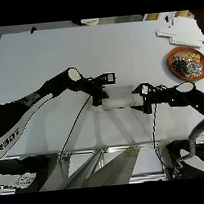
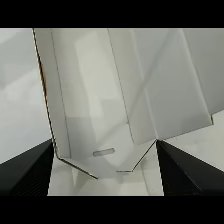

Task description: Fold the box and place the chain.

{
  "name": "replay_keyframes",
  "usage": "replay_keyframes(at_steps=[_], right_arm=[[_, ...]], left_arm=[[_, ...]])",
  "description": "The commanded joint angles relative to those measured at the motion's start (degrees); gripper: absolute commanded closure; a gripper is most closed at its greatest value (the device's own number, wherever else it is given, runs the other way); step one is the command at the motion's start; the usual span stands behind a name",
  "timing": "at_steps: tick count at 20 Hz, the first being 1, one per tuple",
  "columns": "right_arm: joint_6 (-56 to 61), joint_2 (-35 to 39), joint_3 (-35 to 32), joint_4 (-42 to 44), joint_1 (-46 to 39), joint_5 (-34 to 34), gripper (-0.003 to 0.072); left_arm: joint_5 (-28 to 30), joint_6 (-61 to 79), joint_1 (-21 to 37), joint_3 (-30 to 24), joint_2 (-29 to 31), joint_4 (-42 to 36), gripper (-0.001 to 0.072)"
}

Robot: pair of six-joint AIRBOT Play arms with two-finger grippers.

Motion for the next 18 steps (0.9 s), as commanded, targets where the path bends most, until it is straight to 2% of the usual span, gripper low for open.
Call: replay_keyframes(at_steps=[1,14,18], right_arm=[[-2.12,-3.72,1.31,1.07,-0.02,2.08,-0.0022],[-6.51,-13.35,4.46,2.84,-0.02,4.83,-0.0007],[-6.36,-14.08,4.52,2.8,0.0,4.55,0.0034]], left_arm=[[0.07,0.0,-0.02,0.0,0.0,0.0,0.07],[0.07,0.0,-0.02,0.0,0.0,0.0,0.07],[0.07,0.0,-0.02,0.0,0.0,0.0,0.07]])
